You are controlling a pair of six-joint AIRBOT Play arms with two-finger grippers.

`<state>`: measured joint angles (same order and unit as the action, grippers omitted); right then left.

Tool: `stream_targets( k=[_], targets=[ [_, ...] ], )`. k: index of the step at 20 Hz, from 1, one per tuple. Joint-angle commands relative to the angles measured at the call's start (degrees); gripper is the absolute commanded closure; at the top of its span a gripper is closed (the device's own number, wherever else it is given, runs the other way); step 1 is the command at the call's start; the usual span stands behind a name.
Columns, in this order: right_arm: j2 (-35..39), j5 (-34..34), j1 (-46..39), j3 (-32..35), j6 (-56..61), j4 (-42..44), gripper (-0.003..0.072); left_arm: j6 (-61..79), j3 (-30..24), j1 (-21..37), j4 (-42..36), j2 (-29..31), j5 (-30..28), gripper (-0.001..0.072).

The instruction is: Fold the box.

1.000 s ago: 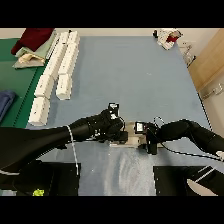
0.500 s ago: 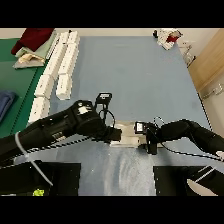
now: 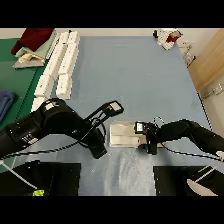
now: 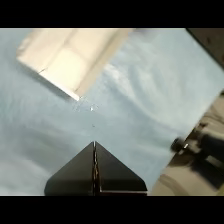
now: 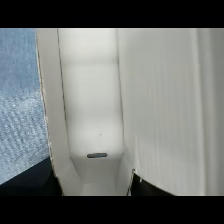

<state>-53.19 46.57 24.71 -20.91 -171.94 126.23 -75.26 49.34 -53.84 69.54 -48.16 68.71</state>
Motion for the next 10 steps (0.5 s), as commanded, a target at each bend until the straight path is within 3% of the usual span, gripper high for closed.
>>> stream_targets(
  k=[1,2,6,10],
  targets=[
    [0.04,-0.02,0.02,0.02,0.00,0.02,0.0220,37.75,-6.99,7.76,-8.39,4.37,-4.94,0.0274],
    [0.04,-0.02,0.02,0.02,0.00,0.02,0.0220,40.19,-9.60,10.32,-9.42,4.68,-9.01,0.0023],
    [0.04,-0.02,0.02,0.02,0.00,0.00,0.0220,58.07,-19.34,20.96,-18.97,2.80,-18.91,0.0022],
    [0.04,-0.02,0.02,0.02,0.00,0.02,0.0220,80.70,-24.33,22.86,-31.67,-2.99,-26.16,0.0022]
  ],
)
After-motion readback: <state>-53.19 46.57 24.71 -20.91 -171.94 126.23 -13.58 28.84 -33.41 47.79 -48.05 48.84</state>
